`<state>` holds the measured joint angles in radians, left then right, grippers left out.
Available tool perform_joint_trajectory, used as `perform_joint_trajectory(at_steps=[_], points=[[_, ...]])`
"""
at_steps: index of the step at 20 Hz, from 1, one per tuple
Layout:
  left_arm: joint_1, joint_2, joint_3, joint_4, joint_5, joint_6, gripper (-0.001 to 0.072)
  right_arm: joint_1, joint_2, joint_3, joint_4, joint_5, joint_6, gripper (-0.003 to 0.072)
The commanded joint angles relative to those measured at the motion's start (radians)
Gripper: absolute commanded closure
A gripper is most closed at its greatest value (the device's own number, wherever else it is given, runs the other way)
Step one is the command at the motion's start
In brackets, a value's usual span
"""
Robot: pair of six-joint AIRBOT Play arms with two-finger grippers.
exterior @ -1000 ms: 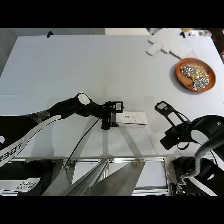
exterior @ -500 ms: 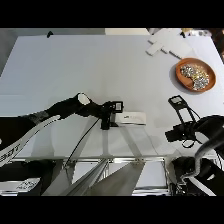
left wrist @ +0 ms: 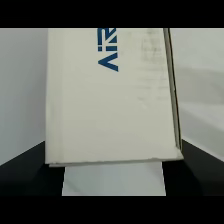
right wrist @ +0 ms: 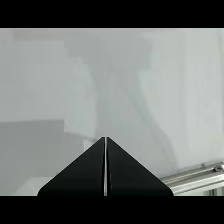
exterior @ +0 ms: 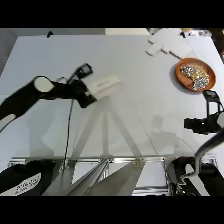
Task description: Fold the box and place the chain.
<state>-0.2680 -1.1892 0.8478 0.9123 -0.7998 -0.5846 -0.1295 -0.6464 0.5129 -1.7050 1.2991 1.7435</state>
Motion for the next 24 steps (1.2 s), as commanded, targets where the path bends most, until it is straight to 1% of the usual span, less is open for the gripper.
perform_joint_trajectory(at_steps=[1,3,5,7,10,13,14,16,17,19,21,24], points=[[0.198,0.134,-0.013,0.207,-0.025,-0.293,0.0709,-0.161,-0.002,0.0,0.006,0.003,-0.014,0.0667],[0.288,0.164,-0.037,0.282,-0.063,-0.386,0.0709,-0.173,-0.002,0.0,0.004,0.002,-0.014,0.0667],[0.364,0.166,-0.074,0.301,-0.09,-0.454,0.0708,-0.173,-0.002,0.0,0.005,0.001,-0.014,0.0667],[0.416,0.163,-0.122,0.311,-0.117,-0.474,0.0708,-0.173,-0.002,0.0,0.005,0.001,-0.014,0.0667],[0.447,0.163,-0.193,0.381,-0.143,-0.506,0.0707,-0.173,-0.002,0.0,0.005,0.002,-0.014,0.0667],[0.449,0.163,-0.211,0.436,-0.198,-0.584,0.0691,-0.173,-0.002,0.0,0.005,0.002,-0.014,0.0667],[0.449,0.163,-0.211,0.436,-0.216,-0.595,0.0661,-0.173,-0.002,0.0,0.005,0.001,-0.014,0.0667],[0.449,0.163,-0.211,0.436,-0.261,-0.595,0.0539,-0.173,-0.002,0.0,0.005,0.001,-0.014,0.0667],[0.449,0.163,-0.212,0.439,-0.283,-0.595,0.0458,-0.173,-0.002,0.0,0.005,0.001,-0.014,0.0667],[0.449,0.163,-0.212,0.438,-0.316,-0.595,0.0248,-0.173,-0.002,0.0,0.005,0.001,-0.014,0.0667],[0.449,0.163,-0.212,0.44,-0.333,-0.64,0.0001,-0.173,-0.002,0.0,0.005,0.001,-0.014,0.0667],[0.447,0.165,-0.212,0.458,-0.334,-0.682,0.0008,-0.173,-0.002,0.0,0.005,0.001,-0.014,0.0667]])
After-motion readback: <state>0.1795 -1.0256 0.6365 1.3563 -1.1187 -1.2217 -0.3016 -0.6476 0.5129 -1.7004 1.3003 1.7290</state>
